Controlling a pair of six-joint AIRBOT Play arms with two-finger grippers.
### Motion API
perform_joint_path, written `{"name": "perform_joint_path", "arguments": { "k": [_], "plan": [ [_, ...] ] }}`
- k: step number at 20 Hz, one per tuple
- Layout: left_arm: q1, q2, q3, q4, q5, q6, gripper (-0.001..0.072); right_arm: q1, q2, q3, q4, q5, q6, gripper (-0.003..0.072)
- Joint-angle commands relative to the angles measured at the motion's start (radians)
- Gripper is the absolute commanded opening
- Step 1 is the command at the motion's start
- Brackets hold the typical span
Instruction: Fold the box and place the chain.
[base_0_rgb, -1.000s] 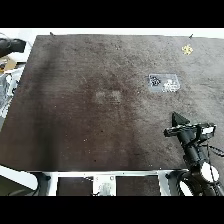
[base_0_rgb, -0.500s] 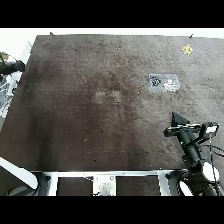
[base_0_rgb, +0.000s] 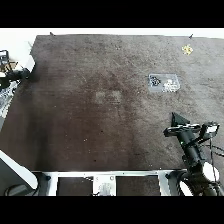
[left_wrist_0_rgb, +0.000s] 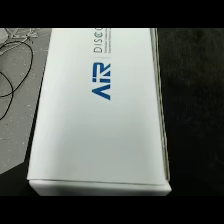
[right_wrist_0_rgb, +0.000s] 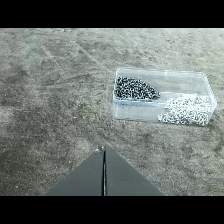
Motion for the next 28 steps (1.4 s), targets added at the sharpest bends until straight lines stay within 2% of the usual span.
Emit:
{"name": "perform_joint_path", "arguments": {
  "k": [1, 2, 3, 6, 11, 14, 15, 16, 17, 18, 19, 21, 24, 26, 28],
  "plan": [
    [0.000, -0.016, 0.013, 0.000, -0.009, 0.006, 0.0146, 0.000, -0.001, 0.000, 0.002, 0.000, 0.000, 0.0001],
    [0.000, -0.013, 0.013, -0.001, 0.014, 0.006, 0.0592, 0.000, -0.001, 0.000, 0.002, 0.000, 0.000, 0.0001],
    [0.000, -0.011, 0.017, -0.002, 0.038, 0.004, 0.0712, 0.000, -0.001, 0.000, 0.002, 0.001, 0.000, 0.0001],
    [0.000, 0.003, 0.059, -0.002, 0.031, 0.005, 0.0718, 0.000, -0.001, 0.000, 0.002, 0.001, 0.000, 0.0000],
    [0.000, 0.070, 0.190, -0.010, -0.076, 0.001, 0.0718, 0.000, -0.001, 0.000, 0.002, 0.001, 0.000, 0.0000],
    [0.000, 0.139, 0.253, -0.137, -0.103, -0.002, 0.0717, 0.000, -0.001, 0.000, 0.002, 0.001, 0.000, 0.0001],
    [0.000, 0.166, 0.253, -0.196, -0.105, -0.002, 0.0687, 0.000, -0.001, 0.000, 0.002, 0.001, 0.000, 0.0000],
    [0.000, 0.199, 0.254, -0.250, -0.143, -0.002, 0.0400, 0.000, -0.001, 0.000, 0.002, 0.001, 0.000, 0.0000],
    [0.000, 0.230, 0.254, -0.290, -0.208, 0.011, 0.0065, 0.000, -0.001, 0.000, 0.002, 0.001, 0.000, 0.0000],
    [-0.002, 0.264, 0.253, -0.316, -0.281, 0.048, 0.0011, 0.000, -0.001, 0.000, 0.002, 0.001, 0.000, 0.0001],
    [-0.006, 0.293, 0.253, -0.325, -0.326, 0.057, 0.0010, 0.000, -0.001, 0.000, 0.002, 0.001, 0.000, 0.0000],
    [-0.016, 0.365, 0.240, -0.325, -0.337, 0.059, 0.0008, 0.000, -0.001, 0.000, 0.002, 0.001, 0.000, 0.0001],
    [-0.068, 0.505, 0.131, -0.351, -0.316, 0.113, 0.0006, 0.000, -0.001, 0.000, 0.030, 0.001, 0.000, 0.0000],
    [-0.135, 0.629, -0.018, -0.354, -0.206, 0.225, 0.0005, 0.000, -0.001, 0.000, 0.046, 0.000, 0.000, 0.0000],
    [-0.209, 0.768, -0.212, -0.385, -0.041, 0.338, 0.0005, 0.000, -0.001, 0.000, 0.046, 0.000, 0.000, 0.0001]
  ]
}}
